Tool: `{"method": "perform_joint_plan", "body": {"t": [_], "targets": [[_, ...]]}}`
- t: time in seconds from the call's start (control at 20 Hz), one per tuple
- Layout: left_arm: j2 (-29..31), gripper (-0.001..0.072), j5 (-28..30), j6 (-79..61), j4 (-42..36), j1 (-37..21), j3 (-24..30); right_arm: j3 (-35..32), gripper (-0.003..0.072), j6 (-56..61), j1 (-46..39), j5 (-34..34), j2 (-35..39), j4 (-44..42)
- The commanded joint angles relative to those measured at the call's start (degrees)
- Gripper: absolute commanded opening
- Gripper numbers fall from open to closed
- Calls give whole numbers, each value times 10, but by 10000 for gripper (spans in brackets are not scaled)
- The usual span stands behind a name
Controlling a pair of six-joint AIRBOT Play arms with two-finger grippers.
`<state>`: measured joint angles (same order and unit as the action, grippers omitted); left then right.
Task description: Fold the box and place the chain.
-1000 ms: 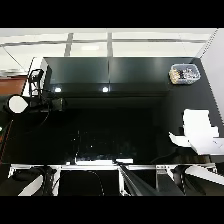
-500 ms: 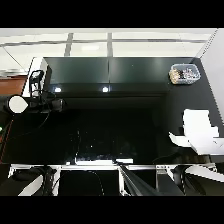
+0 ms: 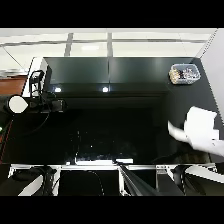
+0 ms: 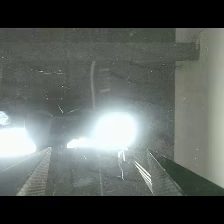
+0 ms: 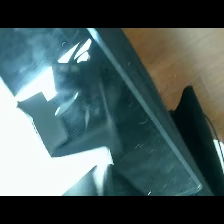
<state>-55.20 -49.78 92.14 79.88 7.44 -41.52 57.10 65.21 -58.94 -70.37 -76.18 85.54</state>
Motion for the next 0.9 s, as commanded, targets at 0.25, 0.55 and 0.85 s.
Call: {"method": "perform_joint_plan", "body": {"t": [0.25, 0.55, 0.85], "targets": [[-1, 700, 7, -2, 0, 0, 0, 0, 14, 9, 173, 23, 125, -152], [-1, 700, 13, -2, -20, 1, 0, -12, 15, 17, 365, 29, 225, -211], [-1, 700, 13, -3, -41, 1, 1, -132, 15, -1, 438, 117, 280, -382]]}}
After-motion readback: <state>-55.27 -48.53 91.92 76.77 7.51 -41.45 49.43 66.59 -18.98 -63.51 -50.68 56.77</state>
